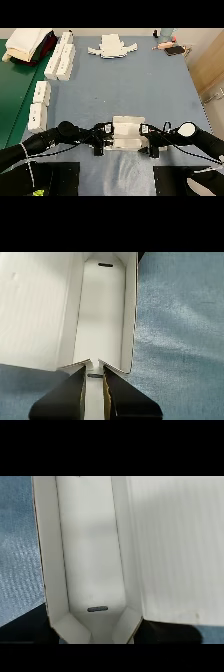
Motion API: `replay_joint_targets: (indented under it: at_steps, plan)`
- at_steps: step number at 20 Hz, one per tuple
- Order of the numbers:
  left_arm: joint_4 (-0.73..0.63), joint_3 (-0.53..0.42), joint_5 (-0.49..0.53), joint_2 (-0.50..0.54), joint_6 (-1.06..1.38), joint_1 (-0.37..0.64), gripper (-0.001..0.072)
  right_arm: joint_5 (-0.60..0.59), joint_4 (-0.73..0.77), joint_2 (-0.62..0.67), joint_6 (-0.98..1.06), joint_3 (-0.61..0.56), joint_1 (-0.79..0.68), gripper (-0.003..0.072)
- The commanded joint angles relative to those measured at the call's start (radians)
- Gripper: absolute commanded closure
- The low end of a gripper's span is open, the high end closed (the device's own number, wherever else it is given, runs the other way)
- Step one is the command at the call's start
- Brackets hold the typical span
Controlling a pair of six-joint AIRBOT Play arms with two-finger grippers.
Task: Fold the box.
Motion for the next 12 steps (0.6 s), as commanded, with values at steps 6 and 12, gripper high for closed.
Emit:
replay_joint_targets:
  at_steps: [6,12]
  plan:
    - [-0.114,0.001,0.022,-0.058,0.106,-0.051,0.0100,0.000,0.000,0.001,0.001,0.001,0.000,0.0165]
    - [-0.113,0.000,0.021,-0.060,0.105,-0.063,0.0101,0.000,0.000,0.001,0.001,0.001,0.000,0.0165]
